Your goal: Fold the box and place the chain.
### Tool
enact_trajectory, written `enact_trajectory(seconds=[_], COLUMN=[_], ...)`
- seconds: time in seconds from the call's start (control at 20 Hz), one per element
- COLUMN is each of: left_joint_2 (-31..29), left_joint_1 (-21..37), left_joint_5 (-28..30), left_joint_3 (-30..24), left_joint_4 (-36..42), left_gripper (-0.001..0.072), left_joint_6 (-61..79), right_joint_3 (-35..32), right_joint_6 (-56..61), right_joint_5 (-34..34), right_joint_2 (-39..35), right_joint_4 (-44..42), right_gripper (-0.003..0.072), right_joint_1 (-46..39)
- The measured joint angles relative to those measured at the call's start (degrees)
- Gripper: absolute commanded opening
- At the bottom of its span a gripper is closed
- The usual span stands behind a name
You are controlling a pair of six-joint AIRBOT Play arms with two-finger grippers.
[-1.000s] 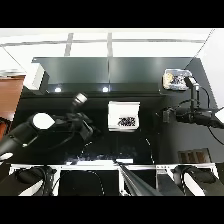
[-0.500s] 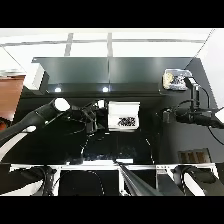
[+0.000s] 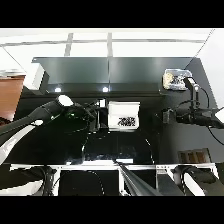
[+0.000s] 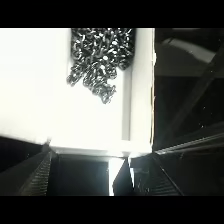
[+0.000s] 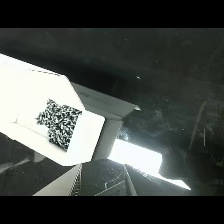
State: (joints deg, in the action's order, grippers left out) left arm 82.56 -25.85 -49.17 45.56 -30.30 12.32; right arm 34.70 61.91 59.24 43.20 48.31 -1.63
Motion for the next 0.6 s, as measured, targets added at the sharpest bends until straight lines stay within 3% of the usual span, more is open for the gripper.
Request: enact_trajectory(seconds=[0.3,0.35,0.4,0.45,0.6], left_joint_2=[1.6,1.7,1.8,1.9,2.0], left_joint_1=[-1.0,-1.1,-1.1,-1.1,-1.1], left_joint_5=[0.7,0.7,0.8,0.8,0.8], left_joint_3=[0.0,0.0,0.1,0.1,0.1], left_joint_4=[1.2,1.2,1.3,1.4,1.6], left_gripper=[0.0702,0.0617,0.048,0.0402,0.0393], left_joint_6=[1.0,1.0,1.0,1.1,1.2], right_joint_3=[0.0,0.0,0.0,0.0,-0.4], right_joint_6=[0.0,0.0,0.0,0.0,-0.1], right_joint_5=[0.0,0.0,0.0,0.0,-0.5], right_joint_2=[0.0,0.0,0.0,0.0,0.1], right_joint_4=[0.0,0.0,0.0,0.0,-1.4], right_gripper=[0.0326,0.0326,0.0326,0.0325,0.0329], right_joint_1=[0.0,0.0,0.0,0.0,0.1])
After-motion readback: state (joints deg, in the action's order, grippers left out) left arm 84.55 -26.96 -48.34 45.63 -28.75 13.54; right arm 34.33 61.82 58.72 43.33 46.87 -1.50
